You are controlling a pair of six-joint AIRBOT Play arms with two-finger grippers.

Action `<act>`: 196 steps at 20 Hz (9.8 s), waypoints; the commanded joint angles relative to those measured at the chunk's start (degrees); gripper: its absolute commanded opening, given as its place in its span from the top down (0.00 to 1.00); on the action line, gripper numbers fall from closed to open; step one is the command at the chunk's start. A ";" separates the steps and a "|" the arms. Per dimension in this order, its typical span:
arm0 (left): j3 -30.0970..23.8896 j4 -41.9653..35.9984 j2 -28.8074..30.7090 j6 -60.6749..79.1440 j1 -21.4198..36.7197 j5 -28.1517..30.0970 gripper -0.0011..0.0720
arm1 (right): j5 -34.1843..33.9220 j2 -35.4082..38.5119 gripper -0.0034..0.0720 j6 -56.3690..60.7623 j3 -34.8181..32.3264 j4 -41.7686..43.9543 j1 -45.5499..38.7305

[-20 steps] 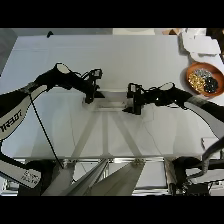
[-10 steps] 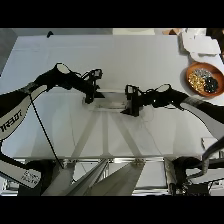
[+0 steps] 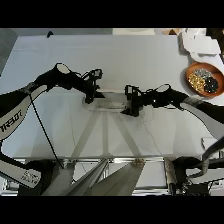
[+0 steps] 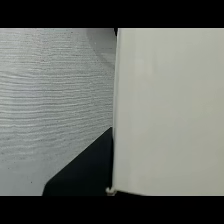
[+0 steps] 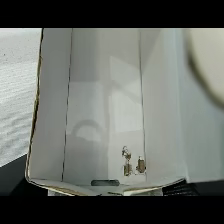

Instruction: Fold the box and place the chain.

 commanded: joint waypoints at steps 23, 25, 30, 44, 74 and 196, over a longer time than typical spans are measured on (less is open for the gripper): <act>0.02 0.00 -0.02 -0.02 0.02 0.02 0.97 | 1.29 -0.04 0.36 -0.02 0.07 -0.04 0.07; 0.02 0.00 -0.02 -0.02 0.00 0.02 0.97 | 1.31 -0.04 0.36 -0.02 0.07 -0.04 0.07; 0.02 0.00 -0.02 0.00 0.02 0.02 0.97 | 1.29 -0.04 0.36 -0.02 0.07 -0.04 0.07; 0.02 -0.13 -0.02 0.00 0.02 -0.17 0.96 | 1.31 -0.07 0.36 -0.02 0.07 -0.04 0.07; -7.10 -2.64 14.56 -18.08 4.26 -15.06 0.97 | 1.42 -0.04 0.36 -0.02 0.07 -0.02 0.04; -17.64 13.79 15.37 -8.85 -3.10 9.77 0.61 | 1.44 -0.04 0.36 -0.02 0.07 -0.02 0.07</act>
